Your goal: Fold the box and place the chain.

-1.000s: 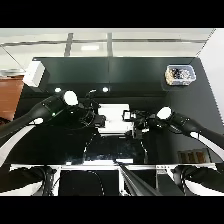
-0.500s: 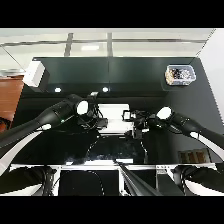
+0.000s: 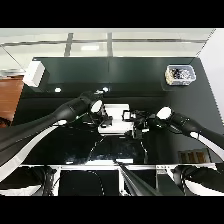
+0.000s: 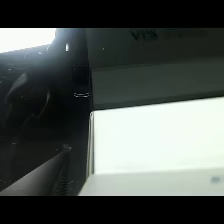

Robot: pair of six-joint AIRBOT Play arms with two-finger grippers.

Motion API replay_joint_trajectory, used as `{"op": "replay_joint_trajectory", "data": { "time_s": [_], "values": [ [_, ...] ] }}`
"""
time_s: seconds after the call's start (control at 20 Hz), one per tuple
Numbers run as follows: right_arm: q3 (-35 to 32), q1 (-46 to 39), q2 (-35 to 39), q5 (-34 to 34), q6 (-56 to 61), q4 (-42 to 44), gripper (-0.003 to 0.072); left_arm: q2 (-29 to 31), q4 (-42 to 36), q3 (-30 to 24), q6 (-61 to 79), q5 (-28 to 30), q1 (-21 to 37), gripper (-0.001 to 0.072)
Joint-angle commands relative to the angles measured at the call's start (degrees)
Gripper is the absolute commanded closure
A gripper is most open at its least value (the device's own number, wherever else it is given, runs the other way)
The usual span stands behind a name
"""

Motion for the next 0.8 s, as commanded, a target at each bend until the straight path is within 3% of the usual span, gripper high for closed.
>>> {"op": "replay_joint_trajectory", "data": {
  "time_s": [0.0, 0.1, 0.15, 0.2, 0.25, 0.45, 0.5, 0.6, 0.75],
  "values": [
    [0.02, 0.02, -0.02, 0.07, -0.02, 0.00, 0.0426, -1.51, -0.02, 0.81, -2.82, -0.22, -0.72, 0.0307],
    [0.02, 0.02, -0.02, 0.07, -0.02, 0.00, 0.0426, -1.53, -0.04, 0.83, -2.84, -0.46, -0.85, 0.0313],
    [0.02, 0.02, -0.02, 0.07, -0.02, 0.00, 0.0426, -1.51, -0.07, 0.83, -2.82, -1.22, -0.94, 0.0420],
    [0.02, 0.02, -0.04, 0.04, -0.02, 0.00, 0.0426, -1.51, 0.13, 0.83, -2.78, -1.64, -1.11, 0.0590],
    [0.02, 0.02, -0.02, 0.07, -0.02, 0.00, 0.0426, -1.51, 0.15, 0.83, -2.78, -1.62, -1.16, 0.0685],
    [0.02, 0.02, -0.02, 0.07, 0.00, 0.00, 0.0426, -1.51, 0.13, 0.85, -2.78, -1.57, -1.09, 0.0681],
    [0.02, 0.02, -0.02, 0.07, -0.02, 0.00, 0.0427, -1.51, 0.04, 0.90, -2.78, -1.46, -1.09, 0.0600],
    [0.02, 0.02, -0.02, 0.07, 0.00, 0.00, 0.0426, -1.51, -0.02, 1.07, -2.75, -1.53, -1.09, 0.0197],
    [0.02, 0.02, -0.02, 0.04, 0.00, 0.00, 0.0426, -1.46, 0.15, 1.27, -2.75, -1.44, -1.05, 0.0193]
  ]
}}
